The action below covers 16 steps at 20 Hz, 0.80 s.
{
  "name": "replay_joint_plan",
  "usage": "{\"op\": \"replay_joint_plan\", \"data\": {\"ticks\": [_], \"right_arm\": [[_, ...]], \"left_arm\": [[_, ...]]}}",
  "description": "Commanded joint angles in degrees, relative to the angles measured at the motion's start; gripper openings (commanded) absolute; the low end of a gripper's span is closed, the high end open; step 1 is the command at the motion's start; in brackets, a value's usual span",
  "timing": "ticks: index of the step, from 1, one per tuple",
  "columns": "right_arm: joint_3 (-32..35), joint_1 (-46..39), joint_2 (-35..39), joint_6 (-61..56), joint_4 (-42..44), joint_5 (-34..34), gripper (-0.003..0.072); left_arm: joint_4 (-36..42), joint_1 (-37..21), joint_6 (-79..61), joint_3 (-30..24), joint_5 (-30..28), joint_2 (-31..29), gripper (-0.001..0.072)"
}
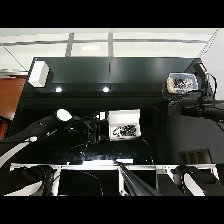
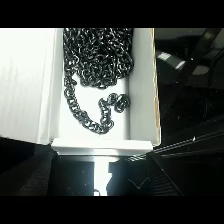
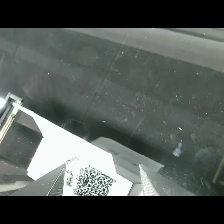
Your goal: Fold the box and place the chain.
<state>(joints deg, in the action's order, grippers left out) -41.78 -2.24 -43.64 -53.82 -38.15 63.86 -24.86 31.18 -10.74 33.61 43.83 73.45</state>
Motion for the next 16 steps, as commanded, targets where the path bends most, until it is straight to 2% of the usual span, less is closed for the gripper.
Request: {"op": "replay_joint_plan", "data": {"ticks": [1,16], "right_arm": [[-0.02,0.00,0.02,0.00,0.00,0.37,0.0545],[-0.02,0.00,0.02,0.00,0.00,0.44,0.0545]], "left_arm": [[0.04,0.04,0.55,0.20,-0.33,0.02,0.0694],[1.55,1.84,0.28,1.44,-0.59,2.14,0.0695]]}}
